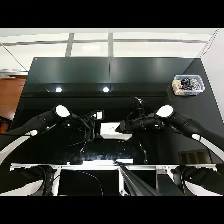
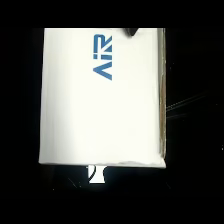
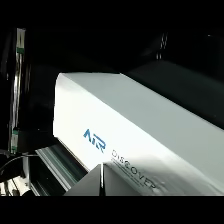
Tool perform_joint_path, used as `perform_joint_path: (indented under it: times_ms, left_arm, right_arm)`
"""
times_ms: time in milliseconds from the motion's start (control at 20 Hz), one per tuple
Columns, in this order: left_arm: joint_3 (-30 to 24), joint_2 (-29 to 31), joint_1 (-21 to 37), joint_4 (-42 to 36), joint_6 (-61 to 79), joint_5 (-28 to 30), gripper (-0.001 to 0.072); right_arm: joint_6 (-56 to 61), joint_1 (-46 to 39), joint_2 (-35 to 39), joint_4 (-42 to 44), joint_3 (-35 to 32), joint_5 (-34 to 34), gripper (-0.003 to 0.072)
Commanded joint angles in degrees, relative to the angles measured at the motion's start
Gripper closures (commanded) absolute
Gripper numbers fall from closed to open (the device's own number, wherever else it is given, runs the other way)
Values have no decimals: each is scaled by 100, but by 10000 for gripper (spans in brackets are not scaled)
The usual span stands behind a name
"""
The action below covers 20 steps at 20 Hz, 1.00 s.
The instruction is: Fold the box and place the chain.
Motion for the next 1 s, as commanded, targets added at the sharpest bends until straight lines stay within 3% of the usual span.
perform_joint_path:
  times_ms: [0, 350, 700, 950]
  left_arm:
    - [2, 0, -2, 0, 2, -7, 298]
    - [2, 0, -2, 0, 2, -4, 298]
    - [2, 0, -2, 0, 0, -2, 298]
    - [2, 0, -2, -20, 0, -13, 298]
  right_arm:
    - [-33, -223, 94, -240, -2, 269, 654]
    - [-61, -898, 686, -498, -11, 1016, 654]
    - [17, -693, 684, -634, -533, 461, 655]
    - [175, -693, 684, -922, -533, 566, 654]
